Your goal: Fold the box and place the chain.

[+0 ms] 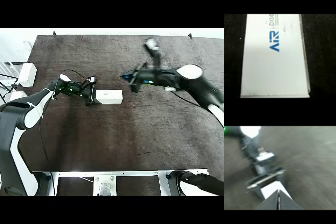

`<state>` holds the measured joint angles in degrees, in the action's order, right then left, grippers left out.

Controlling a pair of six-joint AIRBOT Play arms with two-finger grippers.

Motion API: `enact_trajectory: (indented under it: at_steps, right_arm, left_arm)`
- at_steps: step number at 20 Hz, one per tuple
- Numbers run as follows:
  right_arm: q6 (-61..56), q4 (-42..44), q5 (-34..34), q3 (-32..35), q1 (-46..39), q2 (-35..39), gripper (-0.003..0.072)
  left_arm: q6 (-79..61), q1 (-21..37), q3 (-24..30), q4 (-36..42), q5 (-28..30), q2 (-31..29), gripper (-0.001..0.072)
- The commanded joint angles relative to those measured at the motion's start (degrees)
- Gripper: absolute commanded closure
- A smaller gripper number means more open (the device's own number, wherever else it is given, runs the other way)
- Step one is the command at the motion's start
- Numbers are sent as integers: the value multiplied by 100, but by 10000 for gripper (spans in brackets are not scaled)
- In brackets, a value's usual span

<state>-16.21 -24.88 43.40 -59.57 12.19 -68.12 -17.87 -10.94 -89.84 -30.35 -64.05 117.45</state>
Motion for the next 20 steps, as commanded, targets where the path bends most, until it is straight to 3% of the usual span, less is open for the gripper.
enact_trajectory:
  at_steps: [1,3,7,20]
  right_arm:
    - [-227,31,-1582,1733,-391,1547,675]
    - [-221,31,-2258,2632,-525,2166,674]
    - [-149,24,-2455,3508,-586,2647,675]
    - [-155,26,-2455,3617,-584,2645,675]
  left_arm:
    - [-9,4,-2,0,2,0,184]
    - [-7,4,-2,13,-11,0,184]
    - [4,4,-4,444,-57,0,185]
    - [138,11,-2,595,-111,0,185]
